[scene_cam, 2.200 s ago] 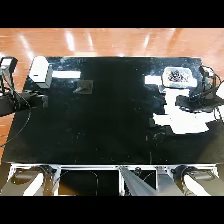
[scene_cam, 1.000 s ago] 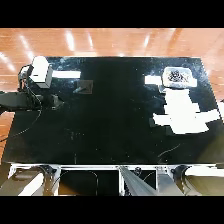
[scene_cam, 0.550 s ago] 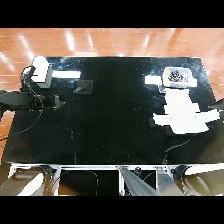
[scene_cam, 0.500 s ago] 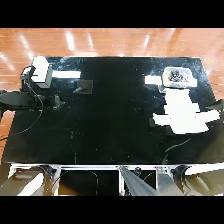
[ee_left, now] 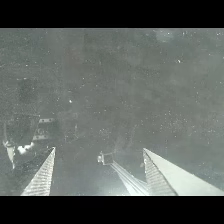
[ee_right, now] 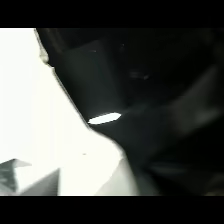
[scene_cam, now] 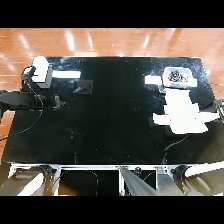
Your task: Fold the box and place the chain.
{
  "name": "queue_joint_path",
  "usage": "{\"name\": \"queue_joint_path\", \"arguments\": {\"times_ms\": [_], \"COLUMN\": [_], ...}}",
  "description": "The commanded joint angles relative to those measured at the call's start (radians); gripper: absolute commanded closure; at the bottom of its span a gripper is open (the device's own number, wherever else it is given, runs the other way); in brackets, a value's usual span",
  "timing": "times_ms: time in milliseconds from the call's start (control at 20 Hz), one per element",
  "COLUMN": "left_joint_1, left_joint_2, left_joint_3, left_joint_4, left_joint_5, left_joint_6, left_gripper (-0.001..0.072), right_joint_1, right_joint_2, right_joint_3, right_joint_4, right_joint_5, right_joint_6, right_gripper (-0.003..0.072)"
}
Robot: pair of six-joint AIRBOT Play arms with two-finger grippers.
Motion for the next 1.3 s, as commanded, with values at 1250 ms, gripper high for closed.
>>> {"name": "queue_joint_path", "arguments": {"times_ms": [1250], "left_joint_1": [-0.066], "left_joint_2": [-0.016], "left_joint_3": [-0.021], "left_joint_4": [-0.214], "left_joint_5": [0.114], "left_joint_6": [0.095], "left_gripper": [0.0090], "right_joint_1": [0.826], "right_joint_2": [0.918], "right_joint_3": [-0.792], "right_joint_4": [0.463], "right_joint_5": [-0.642], "right_joint_6": [-0.037], "right_gripper": [0.0652]}}
